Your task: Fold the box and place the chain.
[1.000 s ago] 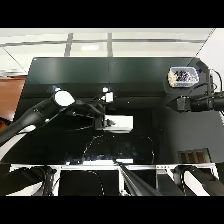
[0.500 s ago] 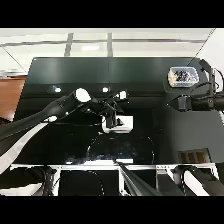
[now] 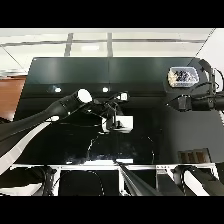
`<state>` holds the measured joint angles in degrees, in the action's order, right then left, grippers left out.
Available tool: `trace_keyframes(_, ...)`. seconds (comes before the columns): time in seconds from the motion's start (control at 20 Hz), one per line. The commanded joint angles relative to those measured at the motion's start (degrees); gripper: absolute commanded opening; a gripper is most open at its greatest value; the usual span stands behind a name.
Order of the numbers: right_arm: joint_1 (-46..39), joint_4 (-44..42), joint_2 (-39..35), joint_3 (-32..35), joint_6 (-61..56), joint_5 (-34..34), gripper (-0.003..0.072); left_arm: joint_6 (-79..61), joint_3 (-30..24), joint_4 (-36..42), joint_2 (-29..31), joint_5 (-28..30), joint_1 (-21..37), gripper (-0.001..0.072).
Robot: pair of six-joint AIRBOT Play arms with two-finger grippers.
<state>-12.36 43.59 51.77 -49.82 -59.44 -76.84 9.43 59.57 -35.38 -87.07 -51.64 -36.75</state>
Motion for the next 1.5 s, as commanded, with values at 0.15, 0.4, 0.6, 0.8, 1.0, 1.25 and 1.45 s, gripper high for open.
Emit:
trace_keyframes(0.15, 0.0, 0.0, -0.1, 0.0, 0.0, 0.0, 0.0016, 0.0, 0.1, -2.7, -0.1, -2.4, -0.8, 0.0705)
trace_keyframes(0.4, 0.0, 0.0, -0.1, 0.0, 0.0, 0.0, 0.0016, 0.0, 0.1, -7.4, -0.1, -2.7, -0.8, 0.0706)
trace_keyframes(0.6, 0.0, 0.0, -0.1, 0.0, 0.0, 0.0, 0.0016, 2.2, 0.1, -15.0, -0.1, -0.3, -2.1, 0.0705)
trace_keyframes(0.8, 0.0, 0.0, -0.1, 0.0, 0.0, 0.2, 0.0016, 18.5, 2.6, -25.8, -0.5, 4.6, -7.3, 0.0705)
trace_keyframes(1.0, 0.0, 0.0, -0.1, 0.0, 0.0, -0.1, 0.0016, 19.6, 5.6, -31.0, -0.9, 0.8, -9.2, 0.0399)
trace_keyframes(1.25, 0.0, 0.0, -0.1, 0.0, 0.0, -0.4, 0.0016, 30.8, 9.0, -38.8, 0.9, -5.7, -1.7, 0.0238)
trace_keyframes(1.45, 0.0, 0.0, -0.1, 0.0, -0.2, 0.0, 0.0016, 48.5, 11.7, -49.4, 2.4, -7.1, 14.4, 0.0239)
